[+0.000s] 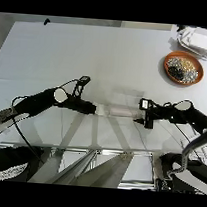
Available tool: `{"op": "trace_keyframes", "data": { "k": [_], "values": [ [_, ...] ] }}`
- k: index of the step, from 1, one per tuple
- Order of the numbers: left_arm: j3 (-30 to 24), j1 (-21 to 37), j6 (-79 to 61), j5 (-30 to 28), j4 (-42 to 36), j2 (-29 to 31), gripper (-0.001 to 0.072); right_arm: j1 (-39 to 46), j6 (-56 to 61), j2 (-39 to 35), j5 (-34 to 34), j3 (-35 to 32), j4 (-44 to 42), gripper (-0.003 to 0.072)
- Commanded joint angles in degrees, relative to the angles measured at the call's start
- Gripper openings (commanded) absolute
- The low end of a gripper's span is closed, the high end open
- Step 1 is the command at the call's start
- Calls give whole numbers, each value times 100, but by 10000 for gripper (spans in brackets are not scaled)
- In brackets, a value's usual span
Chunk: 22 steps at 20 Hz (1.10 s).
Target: Fold the box and place the chain.
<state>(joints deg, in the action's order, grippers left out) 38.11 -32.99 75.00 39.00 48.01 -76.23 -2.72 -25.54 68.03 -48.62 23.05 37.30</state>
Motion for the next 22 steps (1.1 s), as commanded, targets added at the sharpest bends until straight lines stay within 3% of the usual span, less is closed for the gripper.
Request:
{"op": "trace_keyframes", "data": {
  "k": [1,4,18,20,22],
  "values": [
    [15,-107,-610,-153,-767,-66,4,-2,2,-4,0,4,-2,323],
    [44,-175,-1097,-184,-1320,-111,5,-2,0,-4,0,4,-2,323],
    [527,-466,-1102,-278,-1432,-107,44,-2,0,-4,0,4,-2,323],
    [538,-509,-1320,-278,-1521,-107,171,-2,0,-4,0,4,-2,323],
    [538,-529,-1331,-278,-1541,-107,216,-2,0,-4,0,4,-2,323]
  ]
}}
